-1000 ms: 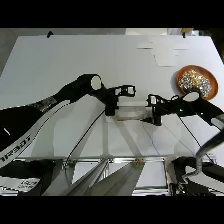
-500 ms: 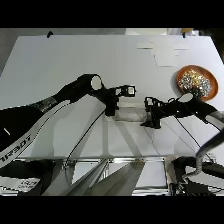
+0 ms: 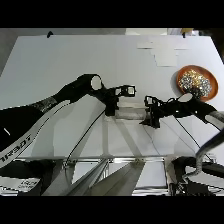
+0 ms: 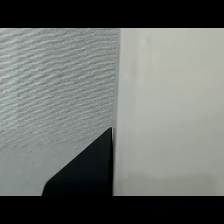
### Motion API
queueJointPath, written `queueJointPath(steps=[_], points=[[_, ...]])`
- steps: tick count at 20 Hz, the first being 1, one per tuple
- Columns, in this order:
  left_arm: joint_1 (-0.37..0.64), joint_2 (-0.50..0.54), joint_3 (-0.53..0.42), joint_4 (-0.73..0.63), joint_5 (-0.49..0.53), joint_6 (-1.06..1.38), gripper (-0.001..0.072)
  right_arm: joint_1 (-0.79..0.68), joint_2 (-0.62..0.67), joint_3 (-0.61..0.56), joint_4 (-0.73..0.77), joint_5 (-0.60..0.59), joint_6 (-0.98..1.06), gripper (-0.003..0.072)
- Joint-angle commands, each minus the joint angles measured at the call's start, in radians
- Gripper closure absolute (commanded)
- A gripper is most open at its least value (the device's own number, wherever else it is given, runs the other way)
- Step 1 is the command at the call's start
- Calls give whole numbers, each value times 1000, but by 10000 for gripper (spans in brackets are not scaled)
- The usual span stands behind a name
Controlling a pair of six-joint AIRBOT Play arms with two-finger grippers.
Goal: Fold the box and place the chain.
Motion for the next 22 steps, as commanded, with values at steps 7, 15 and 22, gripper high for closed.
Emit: queueJointPath(steps=[7,15,22], points=[[0,1,0,0,0,0,698,1,8,0,-24,-21,-1,-3],[0,1,0,0,0,0,698,-38,45,-3,-15,-20,-20,-6],[0,0,0,0,0,0,698,-22,46,-3,2,-32,-55,-7]])
